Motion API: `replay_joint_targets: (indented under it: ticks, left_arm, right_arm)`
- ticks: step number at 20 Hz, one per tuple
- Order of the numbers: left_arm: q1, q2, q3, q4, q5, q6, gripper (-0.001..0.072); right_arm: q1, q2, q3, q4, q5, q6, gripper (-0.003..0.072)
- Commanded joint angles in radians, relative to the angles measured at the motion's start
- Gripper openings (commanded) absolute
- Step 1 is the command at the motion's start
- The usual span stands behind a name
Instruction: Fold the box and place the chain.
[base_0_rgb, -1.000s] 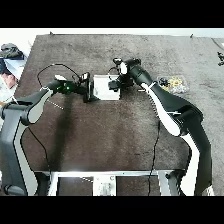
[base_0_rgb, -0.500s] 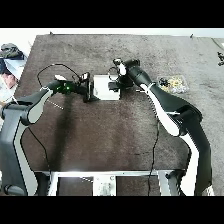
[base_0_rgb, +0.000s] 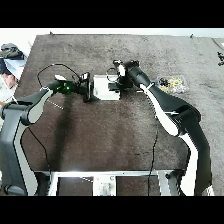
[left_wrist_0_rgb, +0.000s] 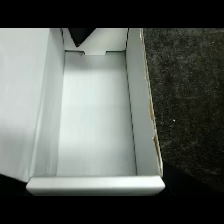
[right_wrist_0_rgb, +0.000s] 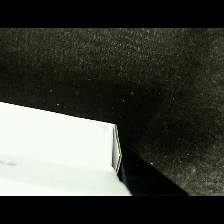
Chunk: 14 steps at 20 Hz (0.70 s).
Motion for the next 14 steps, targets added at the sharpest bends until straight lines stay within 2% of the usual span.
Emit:
replay_joint_targets:
  ticks: [1,6,7,8,9,12,13,14]
  left_arm:
    - [0.0,-0.001,0.0,0.0,0.0,0.0,0.0419]
    - [0.0,-0.001,0.0,0.0,0.0,0.0,0.0419]
    - [0.0,-0.001,0.0,0.0,0.0,0.0,0.0419]
    - [0.0,-0.001,0.0,0.0,0.0,0.0,0.0419]
    - [0.0,-0.001,0.0,0.0,0.0,0.0,0.0419]
    - [0.0,-0.001,0.0,0.0,0.0,0.0,0.0419]
    - [0.0,-0.001,0.0,0.0,0.0,0.0,0.0419]
    - [0.0,-0.001,0.0,0.0,0.0,0.0,0.0419]
  right_arm:
    - [0.0,-0.002,0.0,0.002,-0.005,0.005,0.0217]
    - [0.0,-0.018,0.0,0.009,-0.004,0.004,0.0216]
    - [0.0,-0.018,0.0,0.008,-0.005,0.004,0.0196]
    - [0.0,-0.018,0.0,0.008,-0.007,0.004,0.0092]
    - [0.0,-0.018,0.0,0.008,-0.008,0.005,0.0057]
    - [0.0,-0.018,0.0,0.008,-0.006,0.005,0.0058]
    - [0.0,-0.017,0.0,0.008,-0.006,0.004,0.0087]
    - [0.0,-0.017,0.002,0.008,-0.006,0.004,0.0194]
